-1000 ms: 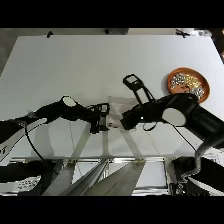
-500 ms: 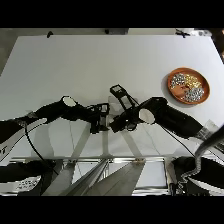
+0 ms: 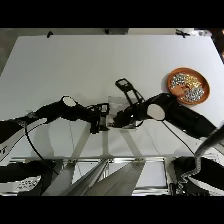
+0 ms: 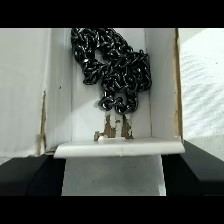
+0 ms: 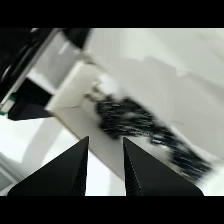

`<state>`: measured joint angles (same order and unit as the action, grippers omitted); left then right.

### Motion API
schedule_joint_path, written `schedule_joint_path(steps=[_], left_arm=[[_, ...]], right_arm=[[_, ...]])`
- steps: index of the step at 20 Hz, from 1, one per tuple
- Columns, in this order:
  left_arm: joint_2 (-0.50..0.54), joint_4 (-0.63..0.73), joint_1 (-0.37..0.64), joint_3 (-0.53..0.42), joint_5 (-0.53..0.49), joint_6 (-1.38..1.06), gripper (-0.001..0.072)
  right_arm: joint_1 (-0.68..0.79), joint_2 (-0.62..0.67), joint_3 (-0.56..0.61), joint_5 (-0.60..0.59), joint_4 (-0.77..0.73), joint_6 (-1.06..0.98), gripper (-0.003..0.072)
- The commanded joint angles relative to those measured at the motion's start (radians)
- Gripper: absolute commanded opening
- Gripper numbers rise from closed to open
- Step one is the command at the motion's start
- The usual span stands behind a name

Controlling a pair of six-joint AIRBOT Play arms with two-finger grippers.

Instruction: Fold the box and place the chain.

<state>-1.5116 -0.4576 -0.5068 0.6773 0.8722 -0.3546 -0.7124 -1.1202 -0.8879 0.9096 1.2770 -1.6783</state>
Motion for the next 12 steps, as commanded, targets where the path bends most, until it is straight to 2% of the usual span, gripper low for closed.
schedule_joint_path(steps=[1,2,4,6,9,12], left_arm=[[0.0,0.0,0.0,0.0,0.0,0.0,0.0202],[0.0,0.0,0.0,0.0,0.0,0.0,0.0202],[0.0,0.0,0.0,0.0,0.0,0.0,0.0202],[0.0,0.0,0.0,0.0,0.0,0.0,0.0202],[0.0,0.0,0.0,0.0,0.0,0.0,0.0202],[0.0,0.0,0.0,0.0,0.0,0.0,0.0202]], right_arm=[[0.152,0.113,0.0,0.113,0.047,0.008,0.0293],[0.215,0.138,0.0,0.161,0.085,0.008,0.0349],[0.329,0.149,0.0,0.253,0.18,0.008,0.0374],[0.439,0.116,0.0,0.298,0.281,0.007,0.0551],[0.534,0.019,0.0,0.241,0.316,0.01,0.0555],[0.54,-0.084,0.0,0.093,0.309,0.011,0.0555]])
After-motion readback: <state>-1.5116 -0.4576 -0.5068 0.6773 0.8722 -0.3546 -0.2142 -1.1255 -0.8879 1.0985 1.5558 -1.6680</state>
